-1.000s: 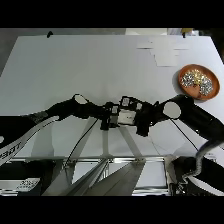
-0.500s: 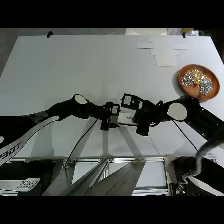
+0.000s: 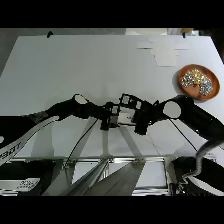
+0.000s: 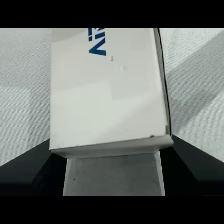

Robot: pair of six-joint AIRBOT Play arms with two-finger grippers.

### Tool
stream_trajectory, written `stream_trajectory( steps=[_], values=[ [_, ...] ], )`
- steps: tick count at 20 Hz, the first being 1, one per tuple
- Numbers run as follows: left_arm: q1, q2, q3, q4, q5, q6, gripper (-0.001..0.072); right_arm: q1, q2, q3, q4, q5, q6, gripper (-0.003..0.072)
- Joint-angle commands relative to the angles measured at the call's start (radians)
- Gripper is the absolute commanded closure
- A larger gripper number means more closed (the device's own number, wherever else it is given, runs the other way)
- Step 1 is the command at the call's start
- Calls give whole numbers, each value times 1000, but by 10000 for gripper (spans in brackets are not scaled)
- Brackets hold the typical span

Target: Fold the box and place the chain.

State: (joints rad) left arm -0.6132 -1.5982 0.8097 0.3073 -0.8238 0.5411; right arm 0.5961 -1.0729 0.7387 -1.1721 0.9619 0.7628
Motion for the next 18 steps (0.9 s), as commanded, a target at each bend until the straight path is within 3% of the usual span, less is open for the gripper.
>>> stream_trajectory(
  steps=[1,18],
  values=[
    [0,0,0,0,0,0,621,0,-12,-1,-2,18,0,667],
    [0,0,0,0,0,0,621,0,-16,-89,6,5,15,667]
  ],
)
